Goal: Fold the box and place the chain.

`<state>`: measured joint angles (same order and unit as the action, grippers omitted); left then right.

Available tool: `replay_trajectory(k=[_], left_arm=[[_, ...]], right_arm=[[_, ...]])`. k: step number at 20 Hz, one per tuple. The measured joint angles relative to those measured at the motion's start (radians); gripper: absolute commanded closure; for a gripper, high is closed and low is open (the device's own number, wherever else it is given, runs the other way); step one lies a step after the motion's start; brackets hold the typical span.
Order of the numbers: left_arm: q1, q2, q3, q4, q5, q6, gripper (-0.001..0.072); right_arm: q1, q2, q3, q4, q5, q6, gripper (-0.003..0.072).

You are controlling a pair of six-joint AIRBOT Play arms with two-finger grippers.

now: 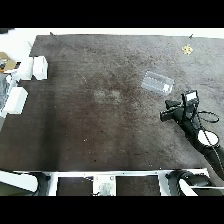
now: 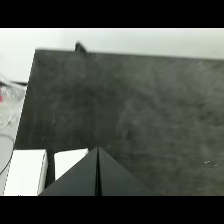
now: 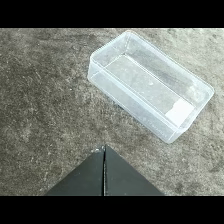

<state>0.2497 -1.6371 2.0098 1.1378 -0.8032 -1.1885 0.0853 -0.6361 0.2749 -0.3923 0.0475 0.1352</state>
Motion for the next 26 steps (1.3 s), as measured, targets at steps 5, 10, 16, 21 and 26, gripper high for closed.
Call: replay_trajectory(k=[5,10,16,21,26], left_arm=[[-0.027,0.241,-0.085,-0.043,0.019,0.064,0.0704],[-0.048,0.561,-0.431,-0.139,0.182,0.213,0.0703],[-0.053,1.009,-1.043,-0.304,0.38,0.455,0.0703],[-0.054,1.406,-1.537,-0.365,0.471,0.519,0.0703],[-0.054,1.664,-1.805,-0.393,0.489,0.48,0.0701]], right_arm=[[0.0,0.0,0.0,0.0,-0.003,0.0,0.0684],[0.0,0.0,0.0,0.0,-0.003,0.0,0.0684],[0.0,0.0,0.0,0.0,-0.004,0.0,0.0684],[0.0,0.0,0.0,0.0,-0.004,0.0,0.0684],[0.0,0.0,0.0,0.0,-0.004,0.0,0.0684]])
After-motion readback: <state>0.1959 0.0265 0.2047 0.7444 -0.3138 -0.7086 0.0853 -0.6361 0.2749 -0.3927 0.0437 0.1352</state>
